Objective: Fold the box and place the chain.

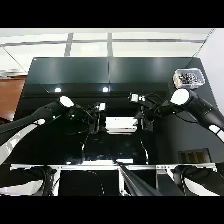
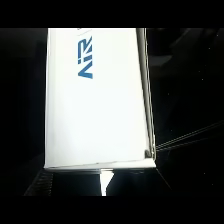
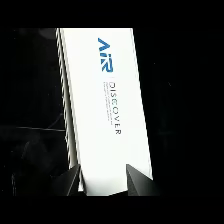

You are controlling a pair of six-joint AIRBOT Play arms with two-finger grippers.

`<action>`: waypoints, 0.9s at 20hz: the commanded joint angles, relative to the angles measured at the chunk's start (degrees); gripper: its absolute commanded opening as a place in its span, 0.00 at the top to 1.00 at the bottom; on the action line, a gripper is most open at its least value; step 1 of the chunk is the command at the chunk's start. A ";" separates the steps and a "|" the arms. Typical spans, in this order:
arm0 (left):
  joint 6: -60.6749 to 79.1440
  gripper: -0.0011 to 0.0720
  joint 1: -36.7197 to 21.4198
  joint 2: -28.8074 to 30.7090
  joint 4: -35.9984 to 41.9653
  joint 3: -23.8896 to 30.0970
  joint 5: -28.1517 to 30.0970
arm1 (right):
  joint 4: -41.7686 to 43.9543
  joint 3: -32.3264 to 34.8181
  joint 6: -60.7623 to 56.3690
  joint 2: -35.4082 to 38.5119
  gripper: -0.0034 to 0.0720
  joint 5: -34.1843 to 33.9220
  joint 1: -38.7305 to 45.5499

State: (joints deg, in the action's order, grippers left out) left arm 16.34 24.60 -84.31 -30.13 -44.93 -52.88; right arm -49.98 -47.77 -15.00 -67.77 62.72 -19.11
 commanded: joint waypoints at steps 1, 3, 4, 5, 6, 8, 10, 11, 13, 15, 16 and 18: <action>0.11 0.51 0.04 -0.04 -0.07 -0.02 -0.07 | 0.20 -0.02 0.04 0.13 0.56 0.09 0.07; 0.11 0.51 0.04 -0.04 -0.07 -0.02 -0.07 | 0.17 0.00 0.04 0.11 0.56 0.09 -0.04; 0.11 0.51 0.04 -0.04 -0.07 -0.02 -0.07 | 0.17 0.00 0.04 0.11 0.56 0.07 -0.04; 0.11 0.51 0.04 -0.04 -0.07 -0.02 -0.07 | 0.13 0.00 0.07 0.11 0.56 0.07 -0.04; 0.11 0.51 0.04 -0.04 -0.07 -0.02 -0.07 | 0.07 0.02 0.07 0.11 0.56 0.04 -0.04; 0.11 0.51 0.04 -0.04 -0.07 -0.02 -0.07 | -0.50 0.02 0.04 -0.02 0.56 0.04 -0.04; 0.11 0.51 0.04 -0.04 -0.07 -0.02 -0.07 | -1.11 0.26 0.07 -0.17 0.56 -0.04 -0.04; 0.11 0.51 0.04 -0.04 -0.07 -0.02 -0.07 | -1.16 0.55 0.07 -0.17 0.56 -0.13 -0.04; 0.11 0.51 0.04 -0.04 -0.07 -0.02 -0.07 | -1.20 1.18 0.07 -0.17 0.56 -0.11 -0.04; 0.11 0.51 0.04 -0.04 -0.07 -0.02 -0.07 | -1.36 1.38 0.07 -0.20 0.56 0.00 -0.04; 0.11 0.51 0.04 -0.04 -0.07 -0.02 -0.07 | -1.38 1.40 0.07 -0.20 0.56 -0.15 -0.04; 0.11 0.51 0.04 -0.04 -0.07 -0.02 -0.07 | -1.77 1.57 0.07 -0.20 0.55 -0.39 -0.04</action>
State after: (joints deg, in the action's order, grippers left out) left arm 16.53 24.62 -84.31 -30.20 -44.93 -52.90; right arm -50.94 -46.48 -14.83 -67.92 62.41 -19.11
